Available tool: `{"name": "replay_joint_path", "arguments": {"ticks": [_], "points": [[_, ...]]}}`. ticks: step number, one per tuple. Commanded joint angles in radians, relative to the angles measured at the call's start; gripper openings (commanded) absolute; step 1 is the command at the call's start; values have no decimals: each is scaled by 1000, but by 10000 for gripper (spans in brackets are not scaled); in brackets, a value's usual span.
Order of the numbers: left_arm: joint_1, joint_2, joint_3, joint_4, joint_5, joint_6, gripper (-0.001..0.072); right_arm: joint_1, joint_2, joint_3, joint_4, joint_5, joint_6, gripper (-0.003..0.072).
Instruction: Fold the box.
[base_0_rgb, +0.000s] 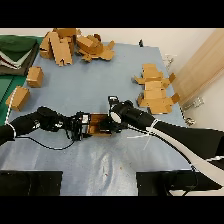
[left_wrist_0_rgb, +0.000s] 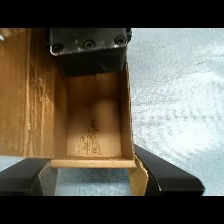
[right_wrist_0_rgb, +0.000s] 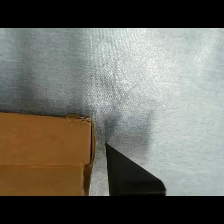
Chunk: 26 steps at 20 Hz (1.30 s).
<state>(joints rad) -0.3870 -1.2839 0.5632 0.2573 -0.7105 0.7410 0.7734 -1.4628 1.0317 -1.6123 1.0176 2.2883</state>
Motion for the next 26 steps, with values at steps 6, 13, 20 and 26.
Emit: {"name": "replay_joint_path", "arguments": {"ticks": [6, 13, 20, 26], "points": [[0, 0, 1, 0, 2, 2, 382, 2, -38, 14, 5, 62, -3, 146], [0, 0, 1, 0, 2, 2, 381, 4, -39, 16, 4, 72, -14, 8], [0, 0, 1, 0, 2, 2, 381, 4, -38, 17, 30, 75, -29, 198], [0, 0, 1, 0, 2, 2, 381, 3, -36, 17, 76, 66, -28, 243]]}}
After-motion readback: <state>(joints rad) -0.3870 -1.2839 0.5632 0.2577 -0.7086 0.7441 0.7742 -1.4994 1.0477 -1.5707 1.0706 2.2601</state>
